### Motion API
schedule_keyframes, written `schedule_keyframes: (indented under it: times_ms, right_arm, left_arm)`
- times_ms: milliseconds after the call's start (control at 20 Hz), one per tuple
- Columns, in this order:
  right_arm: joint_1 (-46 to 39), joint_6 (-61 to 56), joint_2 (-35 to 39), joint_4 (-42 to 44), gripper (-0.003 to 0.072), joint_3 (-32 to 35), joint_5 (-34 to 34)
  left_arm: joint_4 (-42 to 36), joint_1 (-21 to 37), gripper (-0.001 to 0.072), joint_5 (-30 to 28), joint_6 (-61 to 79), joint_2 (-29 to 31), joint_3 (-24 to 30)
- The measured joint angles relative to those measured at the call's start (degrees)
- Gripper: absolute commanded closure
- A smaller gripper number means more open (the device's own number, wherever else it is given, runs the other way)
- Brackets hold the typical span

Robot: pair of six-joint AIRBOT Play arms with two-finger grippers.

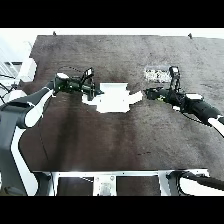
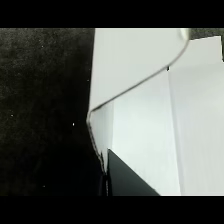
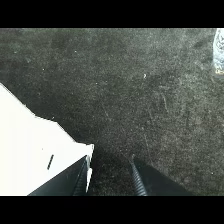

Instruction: Fold the box and place the chain.

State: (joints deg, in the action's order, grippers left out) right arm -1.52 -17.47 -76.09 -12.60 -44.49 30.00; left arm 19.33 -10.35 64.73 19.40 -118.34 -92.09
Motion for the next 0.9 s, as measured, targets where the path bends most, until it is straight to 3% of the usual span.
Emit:
schedule_keyframes:
  times_ms: [100, 350, 600, 900]
  right_arm:
    - [0.0, 0.07, 0.0, -0.02, 0.0336, 0.0, 0.0]
    - [0.0, 2.23, 0.0, -0.04, 0.0135, 0.0, 0.0]
    - [0.0, 10.03, 0.26, -0.04, 0.0135, 0.0, 1.14]
    - [0.0, 22.08, 4.48, -0.13, 0.013, 0.15, 12.0]
  left_arm:
    - [-0.44, 0.0, 0.0693, -0.13, 0.24, 0.0, 0.44]
    - [-0.87, 0.0, 0.069, -0.5, 0.55, 0.02, 1.03]
    - [0.5, 0.0, 0.069, -0.68, 0.55, 0.07, 1.11]
    - [0.96, -0.04, 0.0689, -0.72, 0.55, 0.04, 1.14]
